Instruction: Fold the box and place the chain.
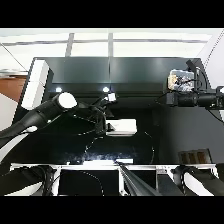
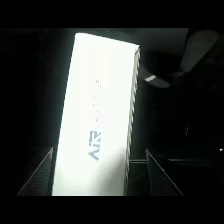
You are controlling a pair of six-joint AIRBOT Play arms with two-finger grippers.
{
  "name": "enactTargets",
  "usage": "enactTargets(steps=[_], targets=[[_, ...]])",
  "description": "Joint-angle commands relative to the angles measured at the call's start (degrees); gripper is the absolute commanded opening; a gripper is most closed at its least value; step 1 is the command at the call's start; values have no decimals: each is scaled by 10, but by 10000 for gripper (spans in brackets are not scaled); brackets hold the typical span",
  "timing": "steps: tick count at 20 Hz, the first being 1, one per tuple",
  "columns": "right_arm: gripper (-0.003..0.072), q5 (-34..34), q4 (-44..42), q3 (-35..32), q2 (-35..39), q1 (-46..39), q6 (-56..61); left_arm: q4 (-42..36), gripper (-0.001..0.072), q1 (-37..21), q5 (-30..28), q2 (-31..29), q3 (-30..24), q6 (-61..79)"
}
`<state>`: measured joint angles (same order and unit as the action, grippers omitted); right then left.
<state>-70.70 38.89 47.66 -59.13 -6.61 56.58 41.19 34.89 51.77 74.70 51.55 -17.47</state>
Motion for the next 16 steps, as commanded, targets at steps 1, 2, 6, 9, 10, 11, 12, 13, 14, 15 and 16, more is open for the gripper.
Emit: enactTargets(steps=[1,2,6,9,10,11,12,13,14,15,16], targets=[[28,-2,8,0,0,-6,0,3,717,32,-38,36,23,23],[28,-2,8,0,0,-6,0,1,717,39,-37,40,23,23],[28,-1,18,0,0,-6,0,16,712,71,-75,51,22,22],[28,-4,21,0,0,-6,0,19,712,87,-115,54,22,23],[28,-4,21,0,0,-6,0,19,709,86,-115,54,22,23],[28,-4,21,0,0,-6,0,19,709,86,-110,55,22,23],[28,-4,21,0,0,-6,0,21,709,86,-106,56,22,23],[27,-5,21,0,0,-6,0,24,708,87,-107,57,22,23],[28,-5,21,0,0,-6,0,29,709,88,-108,57,22,23],[28,-4,21,0,0,-6,0,34,709,87,-106,57,22,22],[27,-4,21,0,0,-6,0,34,709,87,-99,57,22,20]])
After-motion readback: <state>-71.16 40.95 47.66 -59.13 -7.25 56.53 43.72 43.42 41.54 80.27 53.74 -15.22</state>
